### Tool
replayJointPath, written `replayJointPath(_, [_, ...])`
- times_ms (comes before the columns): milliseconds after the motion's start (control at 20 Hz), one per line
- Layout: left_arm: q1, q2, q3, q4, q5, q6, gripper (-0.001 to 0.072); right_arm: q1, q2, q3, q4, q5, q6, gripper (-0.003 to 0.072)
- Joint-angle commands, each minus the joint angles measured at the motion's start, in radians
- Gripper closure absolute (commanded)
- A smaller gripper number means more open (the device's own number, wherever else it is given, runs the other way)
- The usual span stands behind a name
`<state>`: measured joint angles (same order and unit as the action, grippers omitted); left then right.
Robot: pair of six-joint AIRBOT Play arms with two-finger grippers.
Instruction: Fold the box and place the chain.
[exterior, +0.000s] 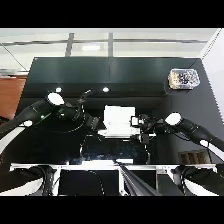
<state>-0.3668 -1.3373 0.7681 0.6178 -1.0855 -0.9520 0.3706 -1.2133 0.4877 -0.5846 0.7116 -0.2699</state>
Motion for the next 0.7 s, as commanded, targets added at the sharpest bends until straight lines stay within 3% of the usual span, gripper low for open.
replayJointPath(0, [-0.012, 0.003, 0.002, -0.022, 0.019, -0.042, 0.0031, 0.000, -0.001, 0.000, 0.000, 0.000, 0.000, 0.0217])
replayJointPath(50, [-0.012, 0.005, 0.002, -0.008, 0.013, -0.055, 0.0049, 0.000, -0.001, 0.000, 0.000, 0.000, 0.000, 0.0216])
replayJointPath(100, [-0.013, 0.010, 0.002, -0.009, 0.000, -0.055, 0.0117, 0.000, -0.001, 0.000, 0.000, 0.000, 0.000, 0.0217])
replayJointPath(350, [-0.020, 0.026, 0.002, 0.004, 0.008, -0.095, 0.0147, 0.000, -0.001, 0.000, 0.000, 0.000, 0.000, 0.0217])
replayJointPath(650, [-0.151, 0.026, 0.010, 0.166, 0.212, -0.361, 0.0151, 0.000, -0.001, 0.000, 0.001, -0.001, 0.000, 0.0217])
